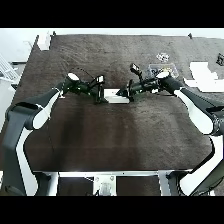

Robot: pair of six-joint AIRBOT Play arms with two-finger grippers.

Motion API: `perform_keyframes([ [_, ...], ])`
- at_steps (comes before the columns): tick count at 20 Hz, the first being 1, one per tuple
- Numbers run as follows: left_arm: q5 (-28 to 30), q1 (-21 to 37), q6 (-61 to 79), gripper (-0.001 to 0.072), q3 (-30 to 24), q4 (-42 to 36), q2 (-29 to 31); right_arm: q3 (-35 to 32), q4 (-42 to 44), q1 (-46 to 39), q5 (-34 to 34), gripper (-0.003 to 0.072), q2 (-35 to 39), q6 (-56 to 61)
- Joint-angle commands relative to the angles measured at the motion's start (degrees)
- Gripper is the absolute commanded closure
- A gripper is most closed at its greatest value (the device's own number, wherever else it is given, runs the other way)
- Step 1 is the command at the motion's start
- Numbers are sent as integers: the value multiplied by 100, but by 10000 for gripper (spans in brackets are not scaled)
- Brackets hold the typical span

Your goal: Fold the box and place the chain.

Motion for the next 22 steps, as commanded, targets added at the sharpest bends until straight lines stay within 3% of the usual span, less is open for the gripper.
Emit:
perform_keyframes([
  [1, -2, 2, -2, 231, 2, 0, 0, -190, -76, 22, -20, 677, -76, 122],
  [7, 2, 2, 0, 231, 2, 0, 0, -177, -623, 151, -140, 678, -72, 649],
  [12, 2, 2, 0, 230, 2, 0, 0, 131, 249, 17, 278, 678, 70, 586],
  [20, 2, 2, 0, 231, 2, 0, 0, 262, 321, 20, 330, 680, 1025, 1027],
  [22, -7, 2, 0, 231, 2, 0, -2, -39, 275, 17, -20, 680, 1012, 1060],
])
